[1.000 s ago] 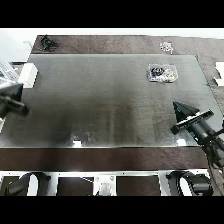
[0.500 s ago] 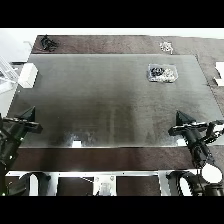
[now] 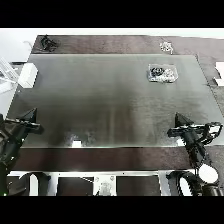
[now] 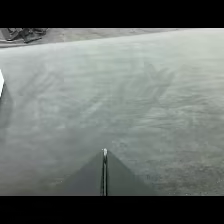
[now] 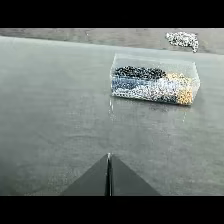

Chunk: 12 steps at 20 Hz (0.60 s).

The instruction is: Fold the box and place the chain.

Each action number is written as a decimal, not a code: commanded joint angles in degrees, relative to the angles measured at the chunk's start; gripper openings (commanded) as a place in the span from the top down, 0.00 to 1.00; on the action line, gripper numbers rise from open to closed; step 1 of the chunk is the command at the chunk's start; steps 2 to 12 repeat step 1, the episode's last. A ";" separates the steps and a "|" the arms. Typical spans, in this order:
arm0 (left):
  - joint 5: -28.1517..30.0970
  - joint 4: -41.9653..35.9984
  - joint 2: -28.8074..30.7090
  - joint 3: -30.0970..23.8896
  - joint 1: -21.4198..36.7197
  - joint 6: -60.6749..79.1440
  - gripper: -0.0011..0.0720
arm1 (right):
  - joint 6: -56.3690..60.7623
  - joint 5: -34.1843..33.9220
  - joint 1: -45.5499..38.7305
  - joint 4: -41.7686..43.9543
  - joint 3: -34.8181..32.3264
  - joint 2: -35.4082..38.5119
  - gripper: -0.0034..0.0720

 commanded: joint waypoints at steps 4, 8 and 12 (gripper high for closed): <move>-0.09 -0.02 0.04 -0.02 0.00 -0.02 0.96 | 0.02 -0.09 0.04 -0.04 -0.09 0.02 0.94; -0.09 -0.02 0.04 -0.02 0.00 -0.02 0.96 | 0.02 -0.09 0.04 -0.04 -0.09 0.02 0.94; -0.09 -0.02 0.04 -0.02 0.00 -0.02 0.96 | 0.02 -0.09 0.04 -0.04 -0.09 0.02 0.94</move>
